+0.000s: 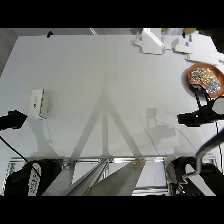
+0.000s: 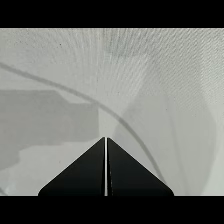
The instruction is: Fold the box and place the chain.
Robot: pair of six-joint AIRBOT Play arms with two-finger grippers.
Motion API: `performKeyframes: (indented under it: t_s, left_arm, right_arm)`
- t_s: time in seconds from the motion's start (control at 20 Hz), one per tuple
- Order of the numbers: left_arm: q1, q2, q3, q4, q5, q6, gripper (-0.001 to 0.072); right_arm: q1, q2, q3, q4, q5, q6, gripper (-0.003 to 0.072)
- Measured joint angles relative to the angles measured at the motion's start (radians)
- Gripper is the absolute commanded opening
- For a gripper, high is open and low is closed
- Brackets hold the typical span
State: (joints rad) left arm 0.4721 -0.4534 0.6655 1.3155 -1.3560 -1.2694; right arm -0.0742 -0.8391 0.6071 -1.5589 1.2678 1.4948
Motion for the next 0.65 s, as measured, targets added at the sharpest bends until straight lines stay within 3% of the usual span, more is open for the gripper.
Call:
performKeyframes:
  t_s: [0.65]
  left_arm:
    - [0.000, 0.017, 0.000, 0.002, 0.004, -0.014, 0.0691]
  right_arm:
    - [0.000, 0.000, 0.000, 0.000, 0.000, 0.000, 0.0019]
